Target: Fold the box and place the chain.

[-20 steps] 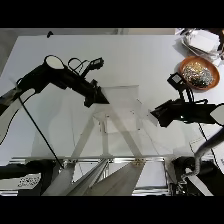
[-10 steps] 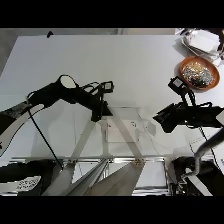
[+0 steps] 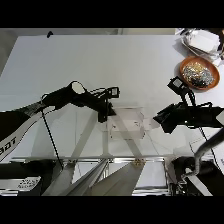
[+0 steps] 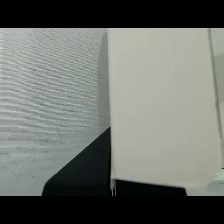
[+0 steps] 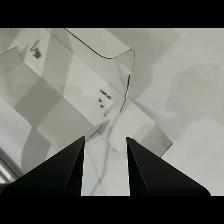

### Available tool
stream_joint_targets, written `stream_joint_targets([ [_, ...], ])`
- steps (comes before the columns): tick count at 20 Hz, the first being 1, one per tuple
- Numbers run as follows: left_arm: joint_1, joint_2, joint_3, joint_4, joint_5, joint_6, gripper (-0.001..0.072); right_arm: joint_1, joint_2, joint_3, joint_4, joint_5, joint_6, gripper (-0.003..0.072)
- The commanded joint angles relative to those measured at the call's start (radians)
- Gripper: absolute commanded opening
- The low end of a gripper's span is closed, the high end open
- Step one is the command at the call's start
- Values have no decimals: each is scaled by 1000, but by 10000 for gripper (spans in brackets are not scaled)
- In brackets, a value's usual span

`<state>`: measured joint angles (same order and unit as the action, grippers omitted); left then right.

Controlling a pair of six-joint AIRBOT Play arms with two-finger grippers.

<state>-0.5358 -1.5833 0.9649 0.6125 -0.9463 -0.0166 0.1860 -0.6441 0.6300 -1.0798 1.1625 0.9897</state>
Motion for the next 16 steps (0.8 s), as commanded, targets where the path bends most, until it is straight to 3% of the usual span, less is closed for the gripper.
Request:
stream_joint_targets([
  [1,-2,-5,0,5,42,10,6,1,1,1,0,-2,-3,293],
  [9,-2,14,0,8,3,10,2,1,1,1,0,4,-3,293],
  [16,-2,54,0,10,31,13,2,1,1,1,0,4,-3,293],
])
